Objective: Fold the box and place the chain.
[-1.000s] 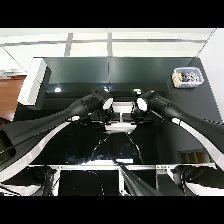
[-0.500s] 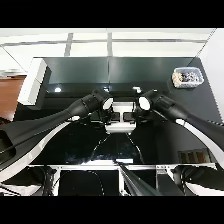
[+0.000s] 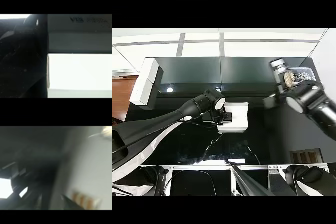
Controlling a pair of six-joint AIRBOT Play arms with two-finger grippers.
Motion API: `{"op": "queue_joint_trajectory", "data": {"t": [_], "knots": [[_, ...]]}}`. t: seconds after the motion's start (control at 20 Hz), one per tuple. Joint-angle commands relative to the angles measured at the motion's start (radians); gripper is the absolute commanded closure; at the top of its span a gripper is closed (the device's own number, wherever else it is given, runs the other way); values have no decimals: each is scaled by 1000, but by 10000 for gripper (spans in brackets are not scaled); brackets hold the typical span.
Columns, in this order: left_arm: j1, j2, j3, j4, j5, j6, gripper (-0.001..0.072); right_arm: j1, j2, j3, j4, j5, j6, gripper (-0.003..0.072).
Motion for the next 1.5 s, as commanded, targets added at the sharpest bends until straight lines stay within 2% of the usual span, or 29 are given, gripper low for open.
{"op": "queue_joint_trajectory", "data": {"t": [0.0,0.15,0.25,0.3,0.45,0.55,0.7,0.75,0.9,1.25,1.3,1.35,1.4,1.45], "knots": [[0,0,0,0,0,-1,684,-198,21,-79,-191,-260,48,-34],[0,0,0,0,0,-1,684,-447,-115,-83,0,-522,125,-34],[0,0,0,0,0,-1,684,-568,-254,27,107,-557,125,-34],[0,0,0,0,1,-1,684,-613,-333,114,133,-512,125,-34],[0,0,0,0,3,-1,684,-705,-589,473,171,-254,123,-34],[0,0,0,0,2,-1,684,-737,-739,694,215,-126,105,-34],[0,0,0,0,0,-1,684,-771,-900,906,325,-48,55,-28],[0,0,0,0,0,-1,684,-776,-937,948,333,-37,55,62],[0,0,0,0,-1,-1,684,-780,-1016,1022,332,-21,54,65],[0,0,0,0,0,-1,684,-786,-1083,1028,329,-9,55,65],[0,0,0,0,0,-1,684,-787,-1085,1028,329,0,53,91],[0,0,0,0,0,-1,684,-787,-1083,1030,330,10,40,295],[0,0,0,0,0,-1,684,-788,-1079,1039,330,29,20,553],[0,0,0,0,0,-1,683,-788,-1068,1048,330,39,-5,672]]}}
